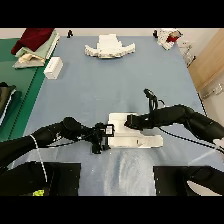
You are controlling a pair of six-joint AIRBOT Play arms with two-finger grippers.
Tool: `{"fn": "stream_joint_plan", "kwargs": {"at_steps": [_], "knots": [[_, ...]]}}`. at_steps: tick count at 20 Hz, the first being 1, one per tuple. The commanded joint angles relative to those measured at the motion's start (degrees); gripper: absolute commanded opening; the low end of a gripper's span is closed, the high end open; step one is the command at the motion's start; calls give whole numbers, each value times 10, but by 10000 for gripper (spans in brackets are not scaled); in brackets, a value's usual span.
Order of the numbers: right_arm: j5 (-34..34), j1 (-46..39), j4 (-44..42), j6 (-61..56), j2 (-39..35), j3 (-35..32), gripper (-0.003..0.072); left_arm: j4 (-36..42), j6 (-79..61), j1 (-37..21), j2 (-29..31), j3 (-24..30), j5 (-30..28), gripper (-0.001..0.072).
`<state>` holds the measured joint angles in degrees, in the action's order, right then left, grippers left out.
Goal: Fold the box.
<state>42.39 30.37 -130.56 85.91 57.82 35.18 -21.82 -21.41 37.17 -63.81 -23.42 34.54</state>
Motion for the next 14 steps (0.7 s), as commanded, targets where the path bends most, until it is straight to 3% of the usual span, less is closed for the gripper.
{"fn": "stream_joint_plan", "kwargs": {"at_steps": [1,9,14], "knots": [[-21,-7,13,7,70,12,170,0,0,0,0,0,0,461],[-19,-7,14,46,95,17,170,0,0,0,0,0,0,462],[40,-7,49,115,35,51,170,0,0,0,0,0,0,462]]}}
